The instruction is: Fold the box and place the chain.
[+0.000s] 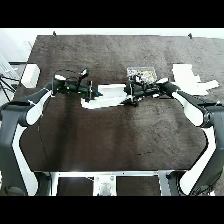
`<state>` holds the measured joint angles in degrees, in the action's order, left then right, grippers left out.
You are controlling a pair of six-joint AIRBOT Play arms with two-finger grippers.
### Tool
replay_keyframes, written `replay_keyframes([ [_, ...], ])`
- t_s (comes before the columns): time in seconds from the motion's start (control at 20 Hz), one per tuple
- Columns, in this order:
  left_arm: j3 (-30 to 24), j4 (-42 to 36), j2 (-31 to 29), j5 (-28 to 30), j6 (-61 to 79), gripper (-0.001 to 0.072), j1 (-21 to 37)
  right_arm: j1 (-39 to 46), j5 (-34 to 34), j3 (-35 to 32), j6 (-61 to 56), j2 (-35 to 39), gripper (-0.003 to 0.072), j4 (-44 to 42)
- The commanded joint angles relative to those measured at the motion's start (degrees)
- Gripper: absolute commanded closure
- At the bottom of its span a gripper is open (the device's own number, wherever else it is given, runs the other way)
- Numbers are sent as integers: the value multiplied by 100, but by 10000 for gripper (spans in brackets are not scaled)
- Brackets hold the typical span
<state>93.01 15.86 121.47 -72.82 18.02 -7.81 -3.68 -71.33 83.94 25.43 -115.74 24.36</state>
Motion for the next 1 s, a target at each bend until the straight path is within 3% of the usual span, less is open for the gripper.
replay_keyframes([
  [0.0,-2,0,-2,31,4,689,0,-28,-15,63,26,-17,35,24],
  [0.6,-2,0,-2,37,2,688,0,-70,-26,103,85,-17,34,184],
  [0.95,-2,2,-2,164,50,689,-2,-149,-505,671,-149,-321,35,669],
])
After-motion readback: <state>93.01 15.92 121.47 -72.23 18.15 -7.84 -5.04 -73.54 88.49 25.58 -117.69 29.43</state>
